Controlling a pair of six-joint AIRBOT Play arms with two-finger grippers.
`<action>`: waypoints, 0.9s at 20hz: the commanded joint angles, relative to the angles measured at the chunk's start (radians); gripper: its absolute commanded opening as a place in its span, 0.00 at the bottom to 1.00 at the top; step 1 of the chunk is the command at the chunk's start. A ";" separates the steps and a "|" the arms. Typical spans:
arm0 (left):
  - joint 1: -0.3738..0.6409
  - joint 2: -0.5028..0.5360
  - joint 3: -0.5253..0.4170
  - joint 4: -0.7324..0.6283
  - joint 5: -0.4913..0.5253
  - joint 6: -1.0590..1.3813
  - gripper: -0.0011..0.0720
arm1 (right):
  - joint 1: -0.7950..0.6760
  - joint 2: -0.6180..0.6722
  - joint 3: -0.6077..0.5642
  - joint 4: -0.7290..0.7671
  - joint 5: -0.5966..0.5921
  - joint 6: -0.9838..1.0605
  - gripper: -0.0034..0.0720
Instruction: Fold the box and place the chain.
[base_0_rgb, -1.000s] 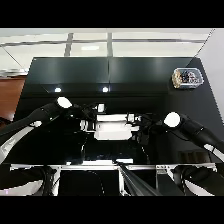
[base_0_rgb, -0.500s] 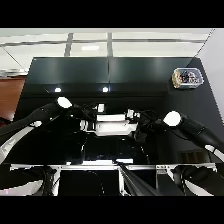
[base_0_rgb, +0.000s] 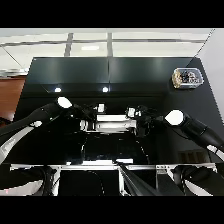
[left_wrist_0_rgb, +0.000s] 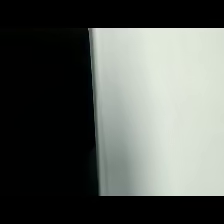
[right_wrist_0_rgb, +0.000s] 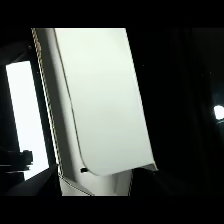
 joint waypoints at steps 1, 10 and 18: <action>0.000 0.000 0.000 -0.007 0.000 0.000 0.05 | 0.001 0.000 0.001 0.008 -0.005 -0.072 0.89; 0.000 0.000 0.002 -0.036 -0.026 -0.037 0.05 | -0.090 -0.081 0.004 0.206 0.143 -0.282 0.89; 0.000 0.000 0.002 -0.036 -0.045 -0.037 0.05 | -0.077 -0.166 0.004 0.183 0.124 -0.300 0.89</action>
